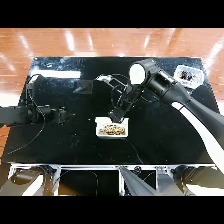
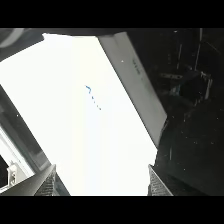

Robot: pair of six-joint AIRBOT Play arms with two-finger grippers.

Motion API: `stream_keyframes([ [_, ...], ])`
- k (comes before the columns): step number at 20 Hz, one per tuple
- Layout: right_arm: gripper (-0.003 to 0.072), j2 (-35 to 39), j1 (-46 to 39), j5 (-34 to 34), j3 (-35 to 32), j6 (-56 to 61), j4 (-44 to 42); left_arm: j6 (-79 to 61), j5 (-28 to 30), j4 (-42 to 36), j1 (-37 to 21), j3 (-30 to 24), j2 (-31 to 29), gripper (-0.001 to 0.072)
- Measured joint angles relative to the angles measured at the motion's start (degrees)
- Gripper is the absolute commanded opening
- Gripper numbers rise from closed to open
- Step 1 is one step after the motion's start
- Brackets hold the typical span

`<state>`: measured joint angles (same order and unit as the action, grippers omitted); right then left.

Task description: Fold the box and place the chain.

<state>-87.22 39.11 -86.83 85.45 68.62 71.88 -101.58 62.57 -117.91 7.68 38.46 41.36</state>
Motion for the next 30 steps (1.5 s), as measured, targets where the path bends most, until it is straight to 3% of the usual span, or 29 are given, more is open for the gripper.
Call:
stream_keyframes([
  [13, 0.0705, -0.44, 1.36, 7.58, -5.46, -13.84, -0.04, 0.0, -1.55, -0.02, 0.0, 0.0, 3.61, 0.0617],
  [14, 0.068, -0.44, 1.36, 7.58, -5.51, -14.12, -0.02, 0.0, -1.53, -0.02, 0.0, 0.0, 3.67, 0.0617],
  [15, 0.0579, -0.44, 1.36, 7.63, -5.53, -14.47, 0.0, 0.0, -1.57, -0.02, 0.0, 0.0, 3.74, 0.0617],
  [22, 0.058, -0.46, 1.64, 7.52, -5.62, -14.75, 0.61, 0.0, -1.57, -0.02, 0.0, 0.0, 3.85, 0.0617],
  [23, 0.0536, -0.5, 1.9, 7.5, -5.62, -14.62, 1.07, 0.0, -1.55, -0.02, 0.0, 0.0, 3.85, 0.0617],
  [30, 0.0533, -0.68, 4.37, 7.48, -5.68, -14.95, 4.24, 0.0, -1.55, -0.02, 0.0, 0.0, 3.85, 0.0617],
])
